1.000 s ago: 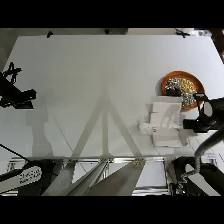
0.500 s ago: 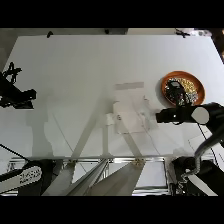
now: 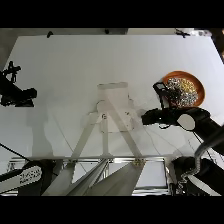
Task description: Fold the box and place the chain.
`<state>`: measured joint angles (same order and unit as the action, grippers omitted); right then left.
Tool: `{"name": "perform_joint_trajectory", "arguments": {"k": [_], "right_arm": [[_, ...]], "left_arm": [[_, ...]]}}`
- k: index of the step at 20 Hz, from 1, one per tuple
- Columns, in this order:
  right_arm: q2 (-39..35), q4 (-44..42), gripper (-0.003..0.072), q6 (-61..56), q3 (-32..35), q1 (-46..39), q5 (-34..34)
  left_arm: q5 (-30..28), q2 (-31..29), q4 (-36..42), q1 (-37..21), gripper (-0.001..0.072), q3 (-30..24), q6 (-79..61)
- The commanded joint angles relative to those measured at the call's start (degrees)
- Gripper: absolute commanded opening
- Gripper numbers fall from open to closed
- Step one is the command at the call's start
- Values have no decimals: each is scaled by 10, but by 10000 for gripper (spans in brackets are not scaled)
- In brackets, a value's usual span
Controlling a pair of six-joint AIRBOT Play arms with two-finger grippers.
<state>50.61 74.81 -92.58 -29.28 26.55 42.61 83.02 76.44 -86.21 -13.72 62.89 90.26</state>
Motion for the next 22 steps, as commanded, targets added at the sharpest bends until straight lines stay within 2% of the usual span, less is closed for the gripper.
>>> {"name": "perform_joint_trajectory", "arguments": {"k": [1,2,3,4,5,6,8,9,10,12,15,17,19,22], "right_arm": [[12,-7,7,-2,0,4,-11],[12,-10,7,-1,0,4,-14],[12,-16,7,1,0,4,-17],[12,-22,7,1,0,4,-19],[12,-26,7,1,0,4,-20],[12,-26,7,1,0,4,-20],[12,-26,7,1,0,4,-19],[12,-26,7,1,0,4,-19],[12,-27,7,1,0,4,-19],[12,-27,7,1,0,4,-19],[12,-31,7,1,0,4,-19],[12,-35,7,1,0,4,-19],[12,-35,7,1,0,4,-20],[12,-42,7,1,0,4,-17]], "left_arm": [[-21,1,5,-1,12,0,-3],[-25,2,21,0,101,0,-32],[-26,3,61,2,259,0,-86],[-28,6,134,3,376,-1,-143],[-29,9,228,4,523,-3,-212],[-29,13,325,11,568,-7,-283],[-36,23,443,47,569,-10,-410],[-54,29,468,75,574,-10,-463],[-76,35,478,104,575,-10,-497],[-123,49,482,168,631,-10,-555],[-179,75,480,236,629,-10,-600],[-173,105,494,249,629,-10,-619],[-137,145,543,249,629,-10,-652],[-115,191,596,250,629,-10,-703]]}}
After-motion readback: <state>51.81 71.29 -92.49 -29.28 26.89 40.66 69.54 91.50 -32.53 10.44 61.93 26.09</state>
